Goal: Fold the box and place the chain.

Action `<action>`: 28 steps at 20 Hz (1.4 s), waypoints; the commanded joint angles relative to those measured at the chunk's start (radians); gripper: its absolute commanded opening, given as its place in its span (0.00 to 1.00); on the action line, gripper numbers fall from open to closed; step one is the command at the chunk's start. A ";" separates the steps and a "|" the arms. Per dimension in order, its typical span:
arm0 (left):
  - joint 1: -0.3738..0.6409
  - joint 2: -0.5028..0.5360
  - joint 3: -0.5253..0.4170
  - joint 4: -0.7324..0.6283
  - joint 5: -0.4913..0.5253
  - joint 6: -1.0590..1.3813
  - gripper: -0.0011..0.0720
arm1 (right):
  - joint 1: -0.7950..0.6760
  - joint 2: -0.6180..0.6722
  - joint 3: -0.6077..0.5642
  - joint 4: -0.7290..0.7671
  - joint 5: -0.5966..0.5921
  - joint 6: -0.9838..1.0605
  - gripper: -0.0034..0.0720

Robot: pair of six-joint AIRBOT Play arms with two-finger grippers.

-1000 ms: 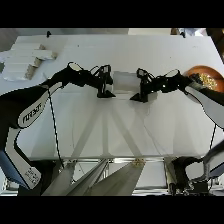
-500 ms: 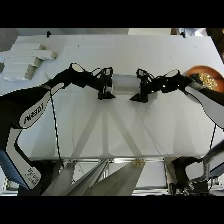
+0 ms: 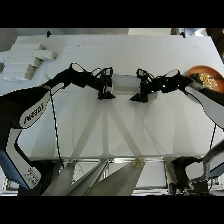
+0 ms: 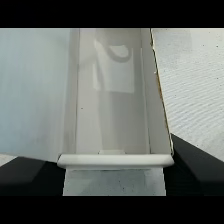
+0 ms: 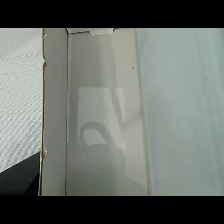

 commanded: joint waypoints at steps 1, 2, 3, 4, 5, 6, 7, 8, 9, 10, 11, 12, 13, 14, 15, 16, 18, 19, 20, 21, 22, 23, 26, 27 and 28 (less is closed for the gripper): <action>-0.001 -0.001 0.000 0.002 -0.003 0.000 0.56 | 0.001 0.001 0.000 0.000 -0.001 0.000 0.70; -0.001 -0.001 0.000 0.002 -0.003 0.000 0.56 | 0.001 0.001 0.000 0.000 -0.001 0.000 0.70; -0.001 -0.001 0.000 0.002 -0.003 0.000 0.56 | 0.001 0.001 0.000 0.000 -0.001 0.000 0.70; 0.000 -0.001 0.000 0.002 -0.003 0.000 0.56 | 0.001 0.001 0.000 0.000 -0.001 0.000 0.70; 0.000 -0.001 0.000 0.002 -0.003 0.000 0.56 | 0.001 0.001 0.000 0.000 -0.001 0.000 0.70; 0.000 -0.001 0.000 0.002 -0.003 0.000 0.56 | 0.001 0.001 0.000 0.000 -0.001 0.000 0.70; 0.000 -0.001 0.000 0.002 -0.003 0.000 0.56 | 0.001 0.001 0.000 0.000 -0.001 0.000 0.70; 0.000 -0.001 0.000 0.002 -0.003 0.000 0.56 | 0.001 0.001 0.000 0.000 -0.001 0.000 0.70; 0.000 -0.001 0.000 0.002 -0.003 0.000 0.56 | 0.001 0.001 0.000 0.001 0.000 0.000 0.70; 0.000 -0.001 0.000 0.002 -0.003 0.000 0.56 | 0.001 0.001 0.000 0.003 -0.002 0.000 0.70; 0.000 -0.001 0.000 0.002 -0.003 0.000 0.56 | 0.001 0.001 0.000 0.003 -0.001 0.000 0.70; 0.000 -0.001 0.000 0.002 -0.003 0.000 0.56 | 0.001 0.001 0.000 0.003 0.003 0.000 0.70; 0.000 -0.001 0.000 0.002 -0.003 0.000 0.56 | 0.001 0.001 0.000 0.001 0.005 0.000 0.70; 0.000 -0.001 0.000 0.002 -0.003 0.000 0.56 | 0.001 0.001 0.000 0.002 0.004 0.000 0.71; 0.000 -0.001 0.000 0.002 -0.003 0.000 0.56 | 0.001 0.001 0.000 0.002 0.004 0.000 0.77; 0.000 -0.001 0.000 0.002 -0.003 0.000 0.56 | 0.001 0.001 0.000 0.001 0.004 0.000 0.84; 0.000 -0.001 0.000 0.002 -0.003 0.000 0.56 | 0.001 0.001 0.000 0.002 0.004 0.000 0.95; 0.000 -0.001 0.000 0.002 -0.003 0.000 0.56 | 0.001 0.002 0.000 0.001 0.004 0.000 0.95; 0.000 -0.001 0.000 0.002 -0.003 0.000 0.56 | 0.001 0.006 0.001 -0.002 0.010 0.000 0.95; 0.000 -0.001 0.000 0.002 -0.003 0.000 0.56 | 0.000 0.015 0.001 -0.005 0.024 0.000 0.95; 0.000 -0.001 0.000 0.002 -0.003 0.000 0.56 | 0.000 0.026 0.001 -0.011 0.032 0.000 0.95; 0.000 -0.001 0.000 0.002 -0.003 0.000 0.56 | 0.000 0.038 0.001 -0.029 0.033 0.000 0.95; 0.000 -0.001 0.000 0.002 -0.003 0.000 0.56 | -0.010 0.083 0.001 -0.114 0.040 0.005 0.95; 0.000 -0.001 0.000 0.002 -0.003 0.000 0.56 | -0.022 0.099 0.001 -0.115 0.066 0.018 0.95; 0.000 -0.001 0.000 0.002 -0.002 0.000 0.56 | -0.034 0.114 0.001 -0.113 0.095 0.027 0.95</action>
